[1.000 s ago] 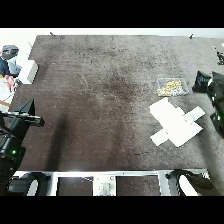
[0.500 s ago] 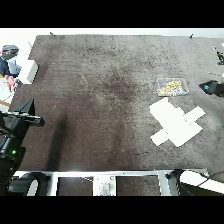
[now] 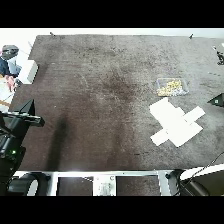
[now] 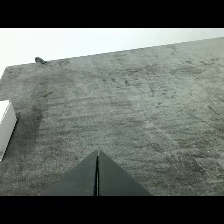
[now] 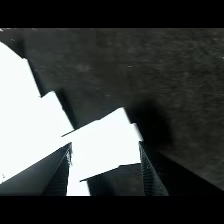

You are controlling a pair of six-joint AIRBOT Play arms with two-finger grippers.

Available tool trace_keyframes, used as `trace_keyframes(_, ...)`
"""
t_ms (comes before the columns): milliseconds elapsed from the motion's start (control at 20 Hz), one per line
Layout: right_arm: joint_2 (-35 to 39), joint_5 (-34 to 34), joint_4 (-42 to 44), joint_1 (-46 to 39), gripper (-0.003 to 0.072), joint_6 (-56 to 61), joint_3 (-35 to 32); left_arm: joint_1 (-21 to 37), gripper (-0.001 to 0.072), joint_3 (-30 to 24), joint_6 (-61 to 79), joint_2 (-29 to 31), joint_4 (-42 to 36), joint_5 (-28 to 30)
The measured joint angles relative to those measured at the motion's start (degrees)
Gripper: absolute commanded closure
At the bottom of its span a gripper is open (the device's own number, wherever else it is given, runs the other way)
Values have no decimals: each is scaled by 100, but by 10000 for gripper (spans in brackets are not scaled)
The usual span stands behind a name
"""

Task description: Fold the box and place the chain.

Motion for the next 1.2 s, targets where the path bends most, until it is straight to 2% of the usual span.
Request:
trace_keyframes(150,-511,247,-105,76,218,-240,341,0,697,0,0,0,-2,-2)
trace_keyframes(400,-1062,667,-385,337,219,-684,501,0,697,2,0,0,0,0)
trace_keyframes(650,-1252,1091,-514,516,219,-914,529,0,697,0,-2,0,0,0)
trace_keyframes(900,-1292,1231,-546,732,221,-973,531,0,697,2,-2,0,0,0)
trace_keyframes(950,-1298,1237,-549,785,319,-977,531,0,697,0,0,0,-2,0)
trace_keyframes(1200,-1252,1283,-557,920,333,-981,531,0,697,2,-2,0,-2,-2)
